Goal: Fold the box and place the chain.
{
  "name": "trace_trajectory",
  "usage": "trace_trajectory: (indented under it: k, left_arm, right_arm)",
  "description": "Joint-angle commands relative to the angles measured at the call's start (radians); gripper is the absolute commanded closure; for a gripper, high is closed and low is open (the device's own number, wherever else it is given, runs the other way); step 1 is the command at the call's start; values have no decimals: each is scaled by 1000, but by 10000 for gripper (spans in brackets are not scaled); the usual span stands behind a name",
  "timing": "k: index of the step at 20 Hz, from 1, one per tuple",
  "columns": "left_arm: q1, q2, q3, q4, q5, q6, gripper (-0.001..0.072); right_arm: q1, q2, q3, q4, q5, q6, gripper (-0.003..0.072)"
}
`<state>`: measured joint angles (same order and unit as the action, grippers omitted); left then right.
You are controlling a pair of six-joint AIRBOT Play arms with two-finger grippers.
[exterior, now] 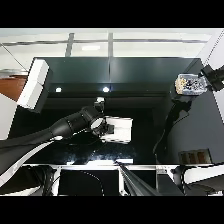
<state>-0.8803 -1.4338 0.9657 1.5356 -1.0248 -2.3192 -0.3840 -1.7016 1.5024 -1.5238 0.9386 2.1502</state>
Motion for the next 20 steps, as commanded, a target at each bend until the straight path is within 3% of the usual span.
trace_trajectory:
  k: [1, 10, 20]
  left_arm:
    - [1, -1, 0, 0, -1, 0, 682]
    - [0, -1, 0, -2, -1, 0, 682]
    - [0, -1, 0, -2, -1, 0, 682]
  right_arm:
    - [-4, -37, 4, 36, -29, 6, 34]
    - [-3, -69, 4, 33, -118, 4, 34]
    - [15, -110, 4, 32, -133, -37, 35]
